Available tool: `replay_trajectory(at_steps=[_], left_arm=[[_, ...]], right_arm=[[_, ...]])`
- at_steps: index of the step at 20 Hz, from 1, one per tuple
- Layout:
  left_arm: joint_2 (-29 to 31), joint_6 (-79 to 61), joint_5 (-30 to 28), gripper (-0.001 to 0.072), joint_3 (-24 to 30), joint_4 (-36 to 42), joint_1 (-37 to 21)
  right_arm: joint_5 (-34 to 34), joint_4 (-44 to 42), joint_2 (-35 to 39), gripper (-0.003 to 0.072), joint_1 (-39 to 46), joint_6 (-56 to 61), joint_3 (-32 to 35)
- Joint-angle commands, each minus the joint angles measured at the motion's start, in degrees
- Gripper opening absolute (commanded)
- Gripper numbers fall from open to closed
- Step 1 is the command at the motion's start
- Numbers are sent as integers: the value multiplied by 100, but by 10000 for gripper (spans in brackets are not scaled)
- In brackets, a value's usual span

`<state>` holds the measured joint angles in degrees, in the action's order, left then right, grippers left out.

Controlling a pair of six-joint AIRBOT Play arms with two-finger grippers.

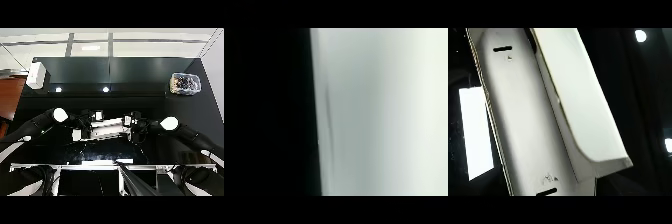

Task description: Fold the box and place the chain.

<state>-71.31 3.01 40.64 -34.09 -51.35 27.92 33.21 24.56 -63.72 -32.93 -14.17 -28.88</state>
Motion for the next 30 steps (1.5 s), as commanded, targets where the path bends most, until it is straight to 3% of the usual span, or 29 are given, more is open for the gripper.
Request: replay_trajectory(at_steps=[1,13,19,30], left_arm=[[4,26,98,29,-61,-4,-7],[2,24,236,28,-254,-70,-7],[-15,24,509,30,-466,-323,-2],[-280,22,496,29,-466,-328,0]], right_arm=[[240,-79,-208,705,7,-153,-61],[562,-96,-470,698,4,-446,-11],[444,-96,-479,698,4,-256,70],[208,-42,-621,697,-42,-4,13]])
